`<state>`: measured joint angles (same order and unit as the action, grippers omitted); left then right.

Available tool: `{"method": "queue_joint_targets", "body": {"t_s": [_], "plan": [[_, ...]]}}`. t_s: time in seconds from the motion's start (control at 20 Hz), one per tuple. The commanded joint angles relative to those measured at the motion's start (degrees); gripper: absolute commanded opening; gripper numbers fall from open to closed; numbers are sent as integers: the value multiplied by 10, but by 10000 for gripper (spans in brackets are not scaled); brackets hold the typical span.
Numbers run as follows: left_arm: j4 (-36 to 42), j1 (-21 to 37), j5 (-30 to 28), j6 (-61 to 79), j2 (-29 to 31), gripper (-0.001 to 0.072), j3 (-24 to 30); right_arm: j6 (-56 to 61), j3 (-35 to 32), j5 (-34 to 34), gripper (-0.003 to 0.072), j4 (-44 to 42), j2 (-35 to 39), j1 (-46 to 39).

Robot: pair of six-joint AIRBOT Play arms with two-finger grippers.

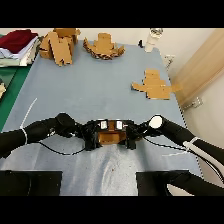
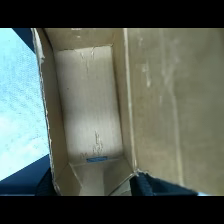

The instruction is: Fold the box.

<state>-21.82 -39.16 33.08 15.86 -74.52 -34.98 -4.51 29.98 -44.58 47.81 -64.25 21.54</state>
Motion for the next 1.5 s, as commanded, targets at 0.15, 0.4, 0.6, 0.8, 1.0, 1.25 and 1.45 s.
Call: {"method": "queue_joint_targets", "body": {"t_s": [0.15,0.4,0.6,0.8,1.0,1.25,1.45], "plan": [[-16,0,-2,-38,0,700,-1,1,1,0,507,0,0,0],[-21,18,1,-54,0,700,-1,1,1,0,507,0,0,0],[-13,13,0,-45,0,700,-1,1,1,0,507,0,0,0],[-9,13,1,-43,0,700,-1,1,1,0,507,0,0,0],[-9,13,0,-43,0,683,-1,1,1,0,507,0,0,0],[0,9,7,-2,0,465,-1,1,1,0,507,0,0,0],[0,9,11,-2,0,464,-1,1,1,0,507,0,0,0]]}}
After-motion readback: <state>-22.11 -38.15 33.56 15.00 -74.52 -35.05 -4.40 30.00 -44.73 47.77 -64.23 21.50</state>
